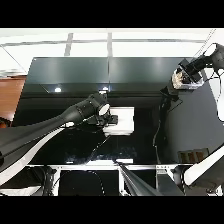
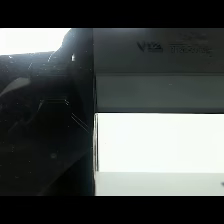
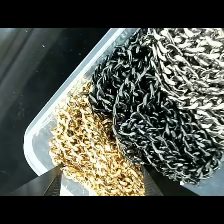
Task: Fold the box and place the chain.
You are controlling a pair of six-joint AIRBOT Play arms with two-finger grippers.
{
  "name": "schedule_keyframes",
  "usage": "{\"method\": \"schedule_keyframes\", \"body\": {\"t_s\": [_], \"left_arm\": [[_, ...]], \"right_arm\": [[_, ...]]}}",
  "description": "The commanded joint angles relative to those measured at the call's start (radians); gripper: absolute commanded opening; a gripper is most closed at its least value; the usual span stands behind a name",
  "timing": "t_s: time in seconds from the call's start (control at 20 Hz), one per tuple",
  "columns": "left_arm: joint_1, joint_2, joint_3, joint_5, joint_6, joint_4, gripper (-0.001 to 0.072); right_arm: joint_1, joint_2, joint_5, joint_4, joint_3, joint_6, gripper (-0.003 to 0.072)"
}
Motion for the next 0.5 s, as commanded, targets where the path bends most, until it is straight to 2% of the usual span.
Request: {"method": "schedule_keyframes", "body": {"t_s": [0.0,0.45], "left_arm": [[0.0,-0.001,0.0,0.003,0.0,0.0,0.0026],[0.0,-0.001,0.0,0.003,0.0,0.0,0.0026]], "right_arm": [[-0.002,-0.01,-0.01,0.037,0.0,0.0,0.0552],[-0.034,0.021,0.06,0.044,0.006,-0.012,0.0552]]}}
